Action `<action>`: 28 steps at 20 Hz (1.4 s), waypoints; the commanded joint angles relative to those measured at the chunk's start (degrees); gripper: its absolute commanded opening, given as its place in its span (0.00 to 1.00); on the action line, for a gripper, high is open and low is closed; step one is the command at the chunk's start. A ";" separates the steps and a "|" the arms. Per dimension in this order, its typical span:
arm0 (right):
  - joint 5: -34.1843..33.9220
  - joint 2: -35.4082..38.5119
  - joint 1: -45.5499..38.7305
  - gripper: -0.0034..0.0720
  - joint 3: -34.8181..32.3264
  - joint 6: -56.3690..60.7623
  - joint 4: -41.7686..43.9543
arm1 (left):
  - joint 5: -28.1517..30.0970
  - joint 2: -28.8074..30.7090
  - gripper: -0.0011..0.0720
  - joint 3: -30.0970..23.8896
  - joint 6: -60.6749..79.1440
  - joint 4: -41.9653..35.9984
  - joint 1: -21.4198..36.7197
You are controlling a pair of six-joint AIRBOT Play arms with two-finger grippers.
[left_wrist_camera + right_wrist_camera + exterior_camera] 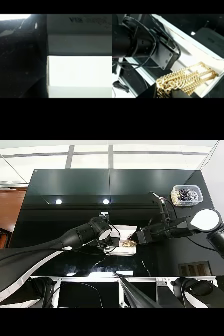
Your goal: Fold the box and place the chain.
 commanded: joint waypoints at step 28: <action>7.39 4.90 -14.51 0.55 5.51 5.99 -16.79 | -3.74 1.18 0.71 0.09 0.13 -1.20 -0.09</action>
